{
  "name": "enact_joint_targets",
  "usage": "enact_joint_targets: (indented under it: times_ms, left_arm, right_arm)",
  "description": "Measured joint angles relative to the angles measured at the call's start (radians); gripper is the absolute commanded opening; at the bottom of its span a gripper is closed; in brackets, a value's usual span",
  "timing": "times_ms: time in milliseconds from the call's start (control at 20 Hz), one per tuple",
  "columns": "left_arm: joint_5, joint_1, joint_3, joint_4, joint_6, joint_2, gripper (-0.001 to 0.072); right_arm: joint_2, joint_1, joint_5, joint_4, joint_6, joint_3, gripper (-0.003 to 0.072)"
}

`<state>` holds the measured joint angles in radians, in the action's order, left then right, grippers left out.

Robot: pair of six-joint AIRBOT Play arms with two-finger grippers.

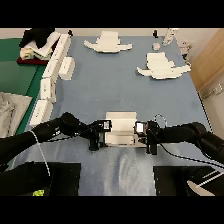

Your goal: Fold the box.

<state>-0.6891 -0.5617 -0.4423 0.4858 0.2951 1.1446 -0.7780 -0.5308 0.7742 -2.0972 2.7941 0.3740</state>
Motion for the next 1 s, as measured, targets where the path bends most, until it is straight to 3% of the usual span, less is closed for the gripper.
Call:
enact_joint_targets:
  times_ms: [100, 400, 450, 500, 550, 800, 850, 1000]
  left_arm:
    - [0.0, 0.0, 0.0, 0.0, 0.0, 0.0, 0.0507]
    - [0.0, 0.0, 0.0, 0.0, 0.0, 0.0, 0.0507]
    - [0.0, 0.0, 0.0, 0.0, 0.0, 0.0, 0.0507]
    - [0.0, 0.0, 0.0, 0.0, 0.0, 0.0, 0.0507]
    - [0.0, 0.0, 0.0, 0.0, 0.0, 0.0, 0.0507]
    - [0.0, 0.0, 0.0, -0.001, -0.001, 0.0, 0.0507]
    - [0.0, 0.0, 0.0, -0.001, -0.002, 0.0, 0.0507]
    - [0.0, 0.0, 0.0, 0.0, 0.0, 0.0, 0.0507]
  right_arm:
    - [-0.007, -0.002, -0.008, -0.025, 0.019, 0.0, 0.0058]
    - [-0.053, -0.042, -0.081, -0.072, 0.045, 0.0, 0.0062]
    - [-0.06, -0.049, -0.091, -0.075, 0.047, 0.0, 0.0194]
    - [-0.065, -0.055, -0.1, -0.079, 0.049, 0.0, 0.0443]
    - [-0.069, -0.06, -0.106, -0.08, 0.05, 0.0, 0.0599]
    - [-0.076, -0.068, -0.126, -0.081, 0.051, 0.0, 0.0584]
    - [-0.077, -0.068, -0.129, -0.081, 0.051, 0.0, 0.0528]
    - [-0.064, -0.068, -0.122, -0.057, 0.015, 0.003, 0.02]
